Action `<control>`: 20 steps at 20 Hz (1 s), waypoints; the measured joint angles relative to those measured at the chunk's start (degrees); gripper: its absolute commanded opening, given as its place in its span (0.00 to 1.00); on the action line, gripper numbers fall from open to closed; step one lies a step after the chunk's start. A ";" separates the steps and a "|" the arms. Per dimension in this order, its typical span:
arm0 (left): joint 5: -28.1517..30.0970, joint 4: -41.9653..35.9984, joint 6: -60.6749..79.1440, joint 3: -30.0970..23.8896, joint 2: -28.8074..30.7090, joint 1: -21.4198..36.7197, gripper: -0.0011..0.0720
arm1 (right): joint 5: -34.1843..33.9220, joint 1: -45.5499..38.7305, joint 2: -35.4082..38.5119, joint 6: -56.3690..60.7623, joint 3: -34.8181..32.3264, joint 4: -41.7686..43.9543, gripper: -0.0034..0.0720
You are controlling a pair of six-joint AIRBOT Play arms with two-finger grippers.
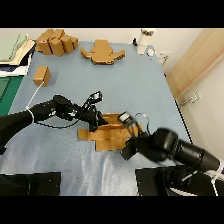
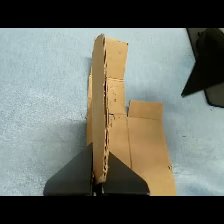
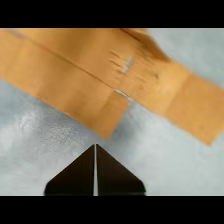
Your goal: Fold the box.
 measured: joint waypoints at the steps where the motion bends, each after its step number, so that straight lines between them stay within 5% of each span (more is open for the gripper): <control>1: -0.02 -0.02 0.00 0.00 -0.02 0.00 0.03 | 2.58 3.39 0.11 -1.81 -1.70 -3.23 0.69; 9: -0.09 -0.02 -0.02 0.00 0.00 0.00 0.03 | 11.63 11.61 -6.78 -7.74 -6.75 -20.26 0.68; 20: -0.09 -0.02 -0.02 0.00 -0.02 0.00 0.03 | 14.69 12.35 -9.20 -8.44 -7.02 -24.63 0.68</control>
